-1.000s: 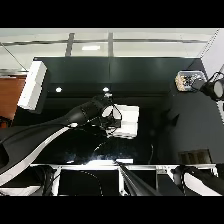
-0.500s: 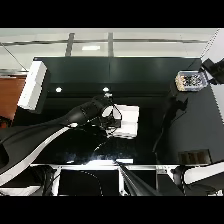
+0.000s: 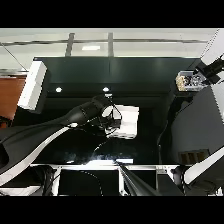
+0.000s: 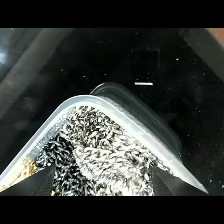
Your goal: Fold the box and place the chain.
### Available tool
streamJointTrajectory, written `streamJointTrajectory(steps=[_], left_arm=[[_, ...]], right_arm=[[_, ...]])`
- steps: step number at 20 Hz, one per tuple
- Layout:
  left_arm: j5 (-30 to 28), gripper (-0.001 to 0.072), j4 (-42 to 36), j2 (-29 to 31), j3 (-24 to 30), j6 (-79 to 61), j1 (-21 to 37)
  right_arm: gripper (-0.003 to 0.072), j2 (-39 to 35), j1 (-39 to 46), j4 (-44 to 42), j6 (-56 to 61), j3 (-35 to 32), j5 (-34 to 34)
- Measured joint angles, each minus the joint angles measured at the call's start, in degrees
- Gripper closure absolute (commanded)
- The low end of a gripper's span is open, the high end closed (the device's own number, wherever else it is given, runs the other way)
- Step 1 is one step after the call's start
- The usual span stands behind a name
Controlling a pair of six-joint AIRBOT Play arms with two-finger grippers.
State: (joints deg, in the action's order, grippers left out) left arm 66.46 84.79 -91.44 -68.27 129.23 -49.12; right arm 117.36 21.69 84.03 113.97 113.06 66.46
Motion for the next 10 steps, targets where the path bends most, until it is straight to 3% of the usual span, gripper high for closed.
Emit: streamJointTrajectory(steps=[1, 2, 6, 7, 8, 9, 10], left_arm=[[0.28, 0.0684, 0.00, 0.00, 0.02, 0.02, 0.00], [0.48, 0.0684, 0.00, 0.00, 0.00, 0.00, 0.00], [1.29, 0.0684, 0.02, 0.02, 0.02, 0.04, 0.02], [1.33, 0.0684, 0.00, 0.02, 0.02, 0.07, 0.00], [1.42, 0.0684, 0.00, 0.02, 0.02, 0.07, 0.00], [1.44, 0.0684, 0.00, 0.02, 0.02, 0.04, 0.02], [1.49, 0.0684, 0.00, 0.02, 0.02, 0.04, 0.00]], right_arm=[[0.0046, 0.42, 0.00, 0.46, 0.00, 0.20, 0.04], [0.0160, 0.79, 0.00, 0.94, -0.02, 0.33, 0.07], [0.0220, 1.64, 0.00, 2.03, -0.07, 0.50, 0.26], [0.0451, 1.70, 0.00, 2.12, -0.20, 0.52, 0.28], [0.0586, 1.86, 0.00, 2.14, -0.33, 0.50, 0.22], [0.0677, 1.86, 0.00, 2.14, -0.61, 0.52, 0.57], [0.0677, 1.81, 0.00, 2.05, -1.01, 0.52, 0.83]])
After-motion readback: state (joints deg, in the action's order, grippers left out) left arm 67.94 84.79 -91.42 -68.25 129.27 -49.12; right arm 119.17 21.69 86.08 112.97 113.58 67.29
